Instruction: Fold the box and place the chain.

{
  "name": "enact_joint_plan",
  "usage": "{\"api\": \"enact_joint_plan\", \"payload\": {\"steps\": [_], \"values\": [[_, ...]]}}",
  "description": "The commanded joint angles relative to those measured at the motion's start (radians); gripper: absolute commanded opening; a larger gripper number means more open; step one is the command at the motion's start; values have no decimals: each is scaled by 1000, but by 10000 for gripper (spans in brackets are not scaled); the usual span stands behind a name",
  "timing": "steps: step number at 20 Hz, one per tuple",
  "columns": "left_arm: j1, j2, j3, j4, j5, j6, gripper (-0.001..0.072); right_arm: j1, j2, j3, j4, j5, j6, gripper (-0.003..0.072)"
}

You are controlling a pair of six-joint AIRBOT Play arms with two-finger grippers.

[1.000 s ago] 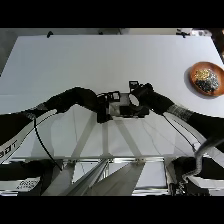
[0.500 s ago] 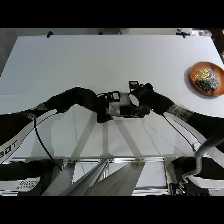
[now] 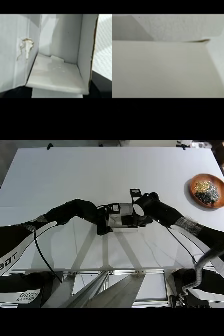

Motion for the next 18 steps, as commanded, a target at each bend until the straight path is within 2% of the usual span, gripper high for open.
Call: {"api": "enact_joint_plan", "payload": {"steps": [1, 2, 6, 8, 10, 18], "values": [[0, -1, 1, 2, -1, 0, 348, -2, 6, 1, -19, 52, -13, 303], [-1, -1, 1, 2, -1, 0, 348, -2, 6, 1, -26, 61, -30, 345], [-1, -1, 1, 1, -1, 0, 348, -2, 6, -2, -64, 64, -33, 351], [-1, -1, 1, 1, -1, 0, 348, -2, 6, -2, -66, 64, -73, 499], [-1, -1, 1, 1, -1, 0, 348, -2, 6, -2, -66, 65, -81, 542], [-1, -1, 1, 1, -1, 0, 348, -43, 7, -2, -63, 117, -134, 542]]}}
